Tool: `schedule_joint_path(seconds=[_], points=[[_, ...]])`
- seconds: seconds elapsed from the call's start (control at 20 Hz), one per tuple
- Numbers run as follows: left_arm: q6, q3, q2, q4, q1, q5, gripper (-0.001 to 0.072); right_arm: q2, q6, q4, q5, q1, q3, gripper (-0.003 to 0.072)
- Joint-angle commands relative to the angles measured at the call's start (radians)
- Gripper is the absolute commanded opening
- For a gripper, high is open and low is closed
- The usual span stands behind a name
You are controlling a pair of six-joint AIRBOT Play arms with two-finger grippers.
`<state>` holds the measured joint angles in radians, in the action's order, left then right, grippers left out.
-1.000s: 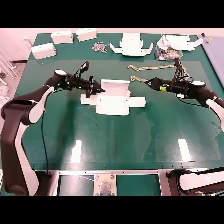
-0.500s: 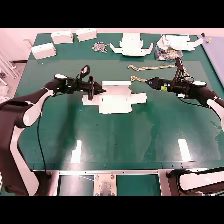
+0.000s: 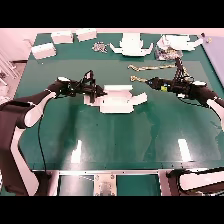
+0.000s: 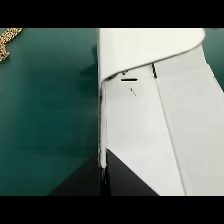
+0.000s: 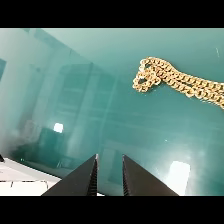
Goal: Fold the box and place the chain.
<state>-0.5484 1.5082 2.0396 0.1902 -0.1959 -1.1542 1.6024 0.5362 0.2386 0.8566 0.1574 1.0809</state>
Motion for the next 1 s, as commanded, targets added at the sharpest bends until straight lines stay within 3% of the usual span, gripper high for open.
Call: schedule_joint_path(seconds=[0.0,0.7,0.95], points=[[-0.011,-0.005,0.005,0.012,0.0,0.013,0.0016,0.0,0.0,0.002,0.0,0.0,0.0,0.0195],[-0.056,-0.005,0.039,0.004,0.0,-0.065,0.0018,0.0,0.001,0.001,0.0,0.0,0.0,0.0194],[-0.074,-0.005,0.038,-0.011,0.0,-0.051,0.0021,0.0,-0.03,0.001,0.0,0.0,0.0,0.0195]])
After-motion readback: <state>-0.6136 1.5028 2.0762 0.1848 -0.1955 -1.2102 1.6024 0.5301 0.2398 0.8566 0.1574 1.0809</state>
